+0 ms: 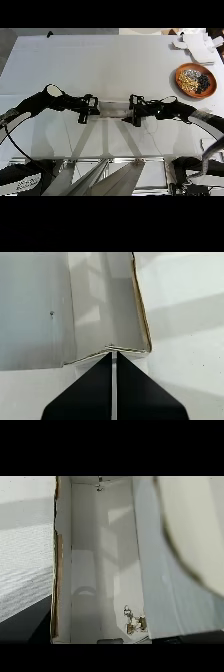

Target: Fold the box and place the chain.

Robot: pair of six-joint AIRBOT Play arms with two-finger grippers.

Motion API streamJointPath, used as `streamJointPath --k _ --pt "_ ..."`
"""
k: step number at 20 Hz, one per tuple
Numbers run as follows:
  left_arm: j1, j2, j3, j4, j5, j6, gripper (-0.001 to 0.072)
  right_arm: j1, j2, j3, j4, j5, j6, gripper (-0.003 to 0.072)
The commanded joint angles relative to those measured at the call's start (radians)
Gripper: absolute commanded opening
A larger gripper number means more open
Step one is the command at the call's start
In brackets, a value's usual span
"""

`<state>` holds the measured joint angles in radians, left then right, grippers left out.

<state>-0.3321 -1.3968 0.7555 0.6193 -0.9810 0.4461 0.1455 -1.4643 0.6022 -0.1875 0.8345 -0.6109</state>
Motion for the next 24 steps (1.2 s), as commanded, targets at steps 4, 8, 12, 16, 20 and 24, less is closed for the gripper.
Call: streamJointPath --k 4,8,12,16,20,24 --pt "0.0 -0.014 0.0 -0.108 -0.003 -0.001 0.0057 0.001 0.0 0.0 0.0 0.0 0.0 0.0504" --pt "0.0 -0.029 0.0 -0.106 -0.003 -0.008 0.0309 0.001 0.0 0.0 0.0 0.0 0.0 0.0504" --pt "0.0 -0.028 0.0 -0.106 -0.003 -0.048 0.0272 0.001 0.0 0.0 0.0 0.0 0.0 0.0504" --pt "0.009 -0.027 0.0 -0.102 -0.003 -0.054 0.0271 0.001 0.0 0.0 0.0 0.0 0.0 0.0504" --pt "0.029 0.021 0.0 -0.023 0.009 -0.054 0.0271 0.001 0.0 0.0 0.001 0.0 0.0 0.0504" --pt "0.077 0.127 0.0 0.025 0.005 -0.054 0.0272 0.001 0.0 0.0 0.0 0.0 0.0 0.0504"
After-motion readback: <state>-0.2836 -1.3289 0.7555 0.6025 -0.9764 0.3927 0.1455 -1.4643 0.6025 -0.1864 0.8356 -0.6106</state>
